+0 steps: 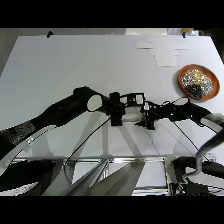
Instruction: Fold the box and place the chain.
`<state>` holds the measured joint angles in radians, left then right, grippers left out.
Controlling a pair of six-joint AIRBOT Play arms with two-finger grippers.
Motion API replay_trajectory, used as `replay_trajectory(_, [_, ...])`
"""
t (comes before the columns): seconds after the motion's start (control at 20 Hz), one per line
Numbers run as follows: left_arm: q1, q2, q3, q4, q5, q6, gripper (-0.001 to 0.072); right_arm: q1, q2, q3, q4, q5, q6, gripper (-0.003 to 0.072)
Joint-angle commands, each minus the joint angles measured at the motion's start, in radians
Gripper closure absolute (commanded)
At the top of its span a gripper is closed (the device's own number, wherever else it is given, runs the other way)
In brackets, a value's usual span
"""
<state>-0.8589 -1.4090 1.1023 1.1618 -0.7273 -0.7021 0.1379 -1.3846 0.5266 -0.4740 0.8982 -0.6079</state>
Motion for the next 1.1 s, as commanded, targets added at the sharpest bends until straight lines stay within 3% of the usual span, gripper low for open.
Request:
replay_trajectory(0.0, [0.010, -0.016, 0.000, 0.010, 0.217, -0.092, 0.0708, 0.000, 0.001, 0.001, 0.000, 0.000, 0.000, 0.0225])
replay_trajectory(0.55, [0.078, -0.163, 0.000, -0.058, 0.122, -0.090, 0.0707, 0.000, 0.001, 0.001, 0.000, 0.000, 0.000, 0.0225])
replay_trajectory(0.75, [0.108, -0.080, 0.000, -0.066, 0.003, -0.088, 0.0707, 0.000, 0.001, 0.001, 0.000, 0.000, 0.000, 0.0225])
replay_trajectory(0.95, [0.148, 0.050, 0.000, -0.041, -0.205, -0.088, 0.0708, 0.000, 0.001, 0.001, 0.000, 0.000, 0.000, 0.0225])
replay_trajectory(1.05, [0.150, 0.067, 0.000, -0.023, -0.308, -0.087, 0.0708, 0.000, 0.001, 0.001, 0.000, 0.000, 0.000, 0.0225])
